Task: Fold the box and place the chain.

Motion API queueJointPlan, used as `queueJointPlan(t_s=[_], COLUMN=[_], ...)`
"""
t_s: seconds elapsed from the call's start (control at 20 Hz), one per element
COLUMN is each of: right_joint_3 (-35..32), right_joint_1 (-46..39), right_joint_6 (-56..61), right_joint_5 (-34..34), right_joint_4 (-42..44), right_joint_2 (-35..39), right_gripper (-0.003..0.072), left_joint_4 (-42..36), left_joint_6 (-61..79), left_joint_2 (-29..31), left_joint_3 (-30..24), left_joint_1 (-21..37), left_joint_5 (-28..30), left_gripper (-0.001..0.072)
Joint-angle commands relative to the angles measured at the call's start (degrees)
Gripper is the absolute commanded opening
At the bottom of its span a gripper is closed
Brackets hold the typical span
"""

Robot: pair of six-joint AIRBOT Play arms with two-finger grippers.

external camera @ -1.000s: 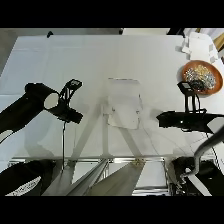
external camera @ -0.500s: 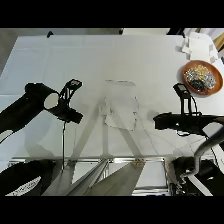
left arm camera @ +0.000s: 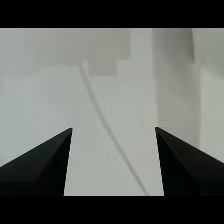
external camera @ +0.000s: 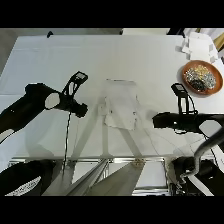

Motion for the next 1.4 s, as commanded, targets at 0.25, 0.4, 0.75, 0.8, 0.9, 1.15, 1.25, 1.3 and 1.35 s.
queueJointPlan(t_s=[0.25, 0.4, 0.75, 0.8, 0.9, 1.15, 1.25, 1.3, 1.35], right_joint_3=[0.0, 0.0, 0.0, 0.0, 0.0, 0.0, 0.0, 0.0, 0.0], right_joint_1=[0.1, 0.1, 0.1, 0.1, 0.1, 0.1, 0.1, 0.1, 0.1], right_joint_6=[-0.2, -0.2, -0.2, -0.2, -0.2, -0.3, -0.3, -0.3, -0.3], right_joint_5=[-0.1, -0.2, -1.4, -1.7, -1.7, -1.8, -1.7, -1.8, -1.8], right_joint_4=[0.1, 0.1, 0.1, 0.1, 0.1, 0.1, 0.1, 0.1, 0.1], right_joint_2=[-3.9, -3.9, -3.9, -3.9, -3.9, -3.9, -3.9, -3.9, -3.9], right_gripper=[0.0011, 0.0011, 0.0011, 0.0011, 0.0011, 0.0011, 0.0011, 0.0011, 0.0011], left_joint_4=[-55.2, -64.5, -63.2, -64.2, -67.2, -68.4, -68.5, -68.7, -70.0], left_joint_6=[55.9, 62.8, 66.7, 67.3, 68.8, 70.1, 70.1, 70.1, 70.1], left_joint_2=[-7.6, -16.3, -30.6, -31.5, -32.7, -33.2, -33.2, -33.2, -33.5], left_joint_3=[5.3, 10.4, 13.6, 13.6, 13.6, 13.6, 13.6, 13.6, 13.6], left_joint_1=[19.8, 27.1, 22.2, 20.7, 18.3, 16.2, 16.0, 15.8, 15.6], left_joint_5=[-2.9, -17.9, -23.5, -22.0, -18.6, -14.3, -11.1, -9.7, -9.9], left_gripper=[0.0574, 0.0573, 0.0574, 0.0574, 0.0574, 0.0574, 0.0574, 0.0573, 0.0572])
